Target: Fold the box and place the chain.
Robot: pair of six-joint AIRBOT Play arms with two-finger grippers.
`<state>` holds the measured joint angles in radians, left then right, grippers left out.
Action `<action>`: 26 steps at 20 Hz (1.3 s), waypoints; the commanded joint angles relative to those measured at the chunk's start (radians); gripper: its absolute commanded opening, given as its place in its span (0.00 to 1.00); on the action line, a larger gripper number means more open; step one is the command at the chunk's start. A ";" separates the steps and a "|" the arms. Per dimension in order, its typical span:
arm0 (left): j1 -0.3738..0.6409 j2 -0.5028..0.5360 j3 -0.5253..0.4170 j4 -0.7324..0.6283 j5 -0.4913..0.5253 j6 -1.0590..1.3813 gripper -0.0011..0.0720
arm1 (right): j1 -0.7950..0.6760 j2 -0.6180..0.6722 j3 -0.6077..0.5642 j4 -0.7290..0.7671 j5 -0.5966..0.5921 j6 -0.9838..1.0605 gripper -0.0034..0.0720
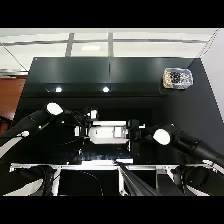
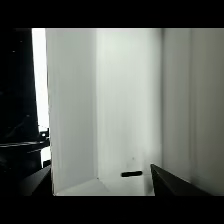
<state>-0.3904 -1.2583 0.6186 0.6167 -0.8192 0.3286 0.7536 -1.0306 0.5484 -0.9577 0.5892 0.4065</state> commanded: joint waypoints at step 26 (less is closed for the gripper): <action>-0.001 0.000 0.000 0.000 -0.004 0.000 0.06 | -0.268 -0.222 0.000 0.565 0.164 -0.766 0.96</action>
<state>-0.3912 -1.2583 0.6186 0.6167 -0.8249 0.3294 0.5278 -1.2064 0.5484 -0.4892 0.6968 -0.2199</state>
